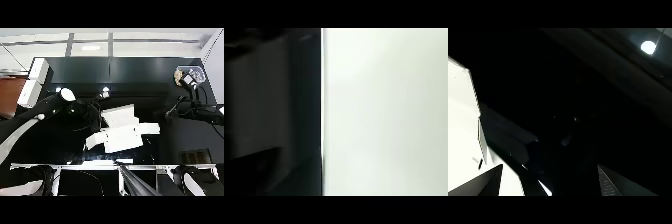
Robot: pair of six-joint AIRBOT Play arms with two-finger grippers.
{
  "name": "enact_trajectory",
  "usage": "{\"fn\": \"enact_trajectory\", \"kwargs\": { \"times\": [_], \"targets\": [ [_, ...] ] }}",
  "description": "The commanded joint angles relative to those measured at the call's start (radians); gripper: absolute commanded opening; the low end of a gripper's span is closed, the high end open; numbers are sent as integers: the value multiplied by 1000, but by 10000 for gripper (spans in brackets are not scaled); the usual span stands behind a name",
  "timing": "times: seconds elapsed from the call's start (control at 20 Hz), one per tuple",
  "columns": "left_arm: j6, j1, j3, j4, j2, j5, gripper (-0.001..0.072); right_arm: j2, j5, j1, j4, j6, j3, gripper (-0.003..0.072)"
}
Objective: Fold the box and place the chain.
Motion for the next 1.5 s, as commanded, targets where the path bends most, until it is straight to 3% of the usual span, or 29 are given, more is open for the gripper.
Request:
{"fn": "enact_trajectory", "kwargs": {
  "times": [0.0, 0.3, 0.55, 0.9, 1.45],
  "targets": [
    [64, -101, -61, 102, 105, 329, 30, -1, 30, 36, -41, -103, -14, 713],
    [122, -107, -74, 93, 55, 292, 29, -1, 1, 163, -42, -155, -160, 720],
    [162, -107, -71, 93, 24, 270, 32, -1, -124, 256, -56, -262, -247, 720],
    [163, -106, -71, 90, 8, 240, 31, -16, -166, 296, -88, -424, -291, 719],
    [163, -106, -71, 95, 5, 240, 32, -119, -278, 522, -41, -426, -293, 719]
  ]
}}
